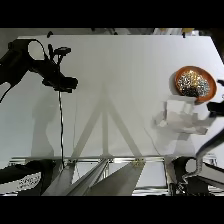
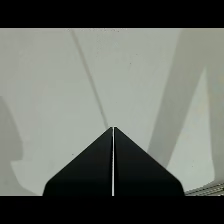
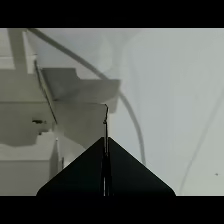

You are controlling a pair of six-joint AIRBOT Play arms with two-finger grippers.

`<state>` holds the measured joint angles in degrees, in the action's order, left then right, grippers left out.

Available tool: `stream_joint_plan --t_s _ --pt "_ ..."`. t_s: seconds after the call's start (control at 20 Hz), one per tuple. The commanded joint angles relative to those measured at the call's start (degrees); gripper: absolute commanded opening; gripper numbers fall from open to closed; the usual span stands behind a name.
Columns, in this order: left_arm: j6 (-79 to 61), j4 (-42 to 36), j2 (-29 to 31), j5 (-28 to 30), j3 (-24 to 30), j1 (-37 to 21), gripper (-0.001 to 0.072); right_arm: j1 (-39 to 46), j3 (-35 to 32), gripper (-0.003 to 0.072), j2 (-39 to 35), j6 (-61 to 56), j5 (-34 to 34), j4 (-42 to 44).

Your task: Fold the box and place the chain.

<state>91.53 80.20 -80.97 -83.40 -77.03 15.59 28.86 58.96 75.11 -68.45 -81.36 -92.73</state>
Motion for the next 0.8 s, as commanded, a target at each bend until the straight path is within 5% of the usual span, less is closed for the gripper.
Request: stream_joint_plan --t_s 0.0,0.3,0.6,0.75 --pt "0.0 0.0 0.0 0.0 0.0 0.0 0.001 -11.6 -2.5 0.001 -9.2 1.6 2.7 7.5" --pt "0.0 0.0 0.0 0.0 0.0 0.0 0.001 -22.5 -22.2 0.001 -30.6 1.4 22.8 26.2" --pt "0.0 -0.9 0.0 1.6 0.0 0.0 0.0011 -29.6 -35.9 0.0011 -37.6 0.8 28.4 27.3" --pt "0.0 -3.3 0.0 9.3 0.0 0.0 0.001 -30.2 -37.1 0.0011 -37.6 0.8 28.3 27.3"
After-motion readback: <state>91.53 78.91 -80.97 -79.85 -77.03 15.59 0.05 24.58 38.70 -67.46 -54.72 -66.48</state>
